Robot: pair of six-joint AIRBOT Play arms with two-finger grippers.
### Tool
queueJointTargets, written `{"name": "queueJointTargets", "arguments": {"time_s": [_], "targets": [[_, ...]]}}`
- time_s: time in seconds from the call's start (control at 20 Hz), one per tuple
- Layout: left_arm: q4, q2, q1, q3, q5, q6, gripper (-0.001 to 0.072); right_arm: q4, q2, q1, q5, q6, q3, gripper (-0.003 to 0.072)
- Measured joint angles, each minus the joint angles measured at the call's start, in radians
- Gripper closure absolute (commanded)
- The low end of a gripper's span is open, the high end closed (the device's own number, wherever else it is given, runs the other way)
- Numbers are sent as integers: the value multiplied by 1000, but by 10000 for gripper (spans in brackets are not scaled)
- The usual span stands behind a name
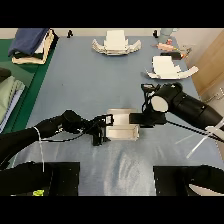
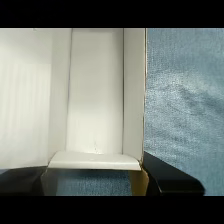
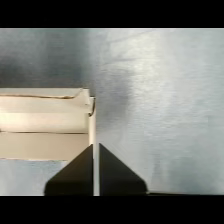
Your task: Fold the box.
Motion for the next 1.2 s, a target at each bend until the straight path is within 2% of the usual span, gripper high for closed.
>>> {"name": "queueJointTargets", "arguments": {"time_s": [0.1, 0.25, 0.4, 0.6, 0.85, 1.0, 1.2], "targets": [[0, 0, 0, 0, 0, 0, 215, 6, 4, -83, 29, -68, 3, 684], [0, 0, 0, 0, 0, 0, 215, 106, -35, -247, 31, -219, 4, 684], [0, 0, 0, 0, 0, 0, 215, 300, -121, -411, 8, -409, 5, 684], [0, 0, 0, 0, 0, 0, 215, 624, -277, -557, -5, -654, 6, 684], [0, 0, 0, 0, 0, 0, 215, 1019, -449, -612, 63, -885, 6, 684], [0, 0, 0, 0, 0, 0, 215, 1131, -489, -609, 124, -980, 6, 683], [0, 0, 0, 0, 0, 0, 215, 1172, -492, -575, 221, -1097, 6, 683]]}}
